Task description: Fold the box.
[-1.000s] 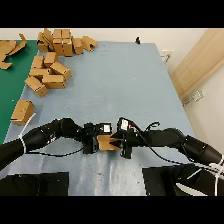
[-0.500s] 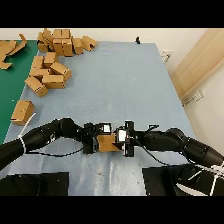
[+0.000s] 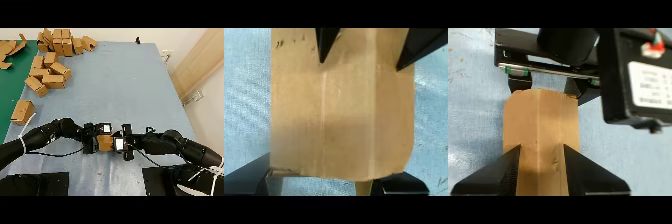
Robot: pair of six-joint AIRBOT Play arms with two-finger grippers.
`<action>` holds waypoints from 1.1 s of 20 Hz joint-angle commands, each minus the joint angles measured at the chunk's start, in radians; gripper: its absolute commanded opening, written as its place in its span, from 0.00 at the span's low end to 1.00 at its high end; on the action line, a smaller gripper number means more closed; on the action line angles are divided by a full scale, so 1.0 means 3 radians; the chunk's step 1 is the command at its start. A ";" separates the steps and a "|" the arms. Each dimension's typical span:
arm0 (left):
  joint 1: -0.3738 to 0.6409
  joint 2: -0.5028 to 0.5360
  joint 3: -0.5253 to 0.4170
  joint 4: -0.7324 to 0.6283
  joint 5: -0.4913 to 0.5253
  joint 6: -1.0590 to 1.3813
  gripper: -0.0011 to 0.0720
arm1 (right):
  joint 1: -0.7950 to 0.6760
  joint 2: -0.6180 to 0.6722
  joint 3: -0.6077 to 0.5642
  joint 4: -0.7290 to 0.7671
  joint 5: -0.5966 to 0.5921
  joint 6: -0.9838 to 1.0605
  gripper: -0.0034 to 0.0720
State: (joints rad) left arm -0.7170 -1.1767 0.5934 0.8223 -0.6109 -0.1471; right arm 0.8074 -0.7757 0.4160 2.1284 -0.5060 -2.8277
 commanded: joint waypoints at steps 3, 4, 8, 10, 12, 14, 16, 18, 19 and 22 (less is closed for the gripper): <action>-0.0001 0.0001 -0.0001 0.0001 -0.0001 0.0000 0.59 | 0.0018 -0.0267 0.0001 -0.0161 0.0256 -0.0106 0.60; -0.0001 0.0001 -0.0001 0.0001 0.0000 0.0000 0.59 | 0.0018 -0.0270 0.0008 -0.0161 0.0280 -0.0160 0.60; -0.0001 0.0001 -0.0001 0.0001 -0.0001 0.0000 0.59 | 0.0018 -0.0212 0.0057 -0.0191 0.0263 -0.0178 0.53; -0.0001 0.0001 -0.0001 0.0001 0.0001 0.0000 0.59 | 0.0025 -0.0182 0.0057 -0.0188 0.0247 -0.0178 0.48; -0.0001 0.0001 -0.0001 0.0001 0.0001 0.0000 0.59 | 0.0083 -0.0158 0.0057 -0.0191 0.0247 -0.0177 0.33; -0.0001 0.0001 -0.0001 0.0001 0.0001 0.0000 0.59 | 0.0122 -0.0131 0.0057 -0.0189 0.0239 -0.0177 0.31; -0.0001 0.0001 -0.0001 0.0003 0.0001 0.0000 0.59 | 0.0122 -0.0095 0.0057 -0.0191 0.0239 -0.0177 0.24; -0.0001 0.0001 -0.0001 0.0001 0.0000 0.0000 0.59 | 0.0122 -0.0069 0.0062 -0.0193 0.0239 -0.0177 0.17; -0.0001 0.0001 -0.0001 0.0001 0.0001 0.0000 0.59 | 0.0122 -0.0062 0.0076 -0.0206 0.0238 -0.0177 0.17; -0.0001 0.0001 -0.0001 0.0001 0.0001 0.0000 0.59 | 0.0122 -0.0048 0.0117 -0.0231 0.0237 -0.0177 0.17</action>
State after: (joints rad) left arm -0.7170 -1.1767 0.5934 0.8215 -0.6144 -0.1463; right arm 0.8429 -0.7963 0.4427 2.0655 -0.4301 -2.8811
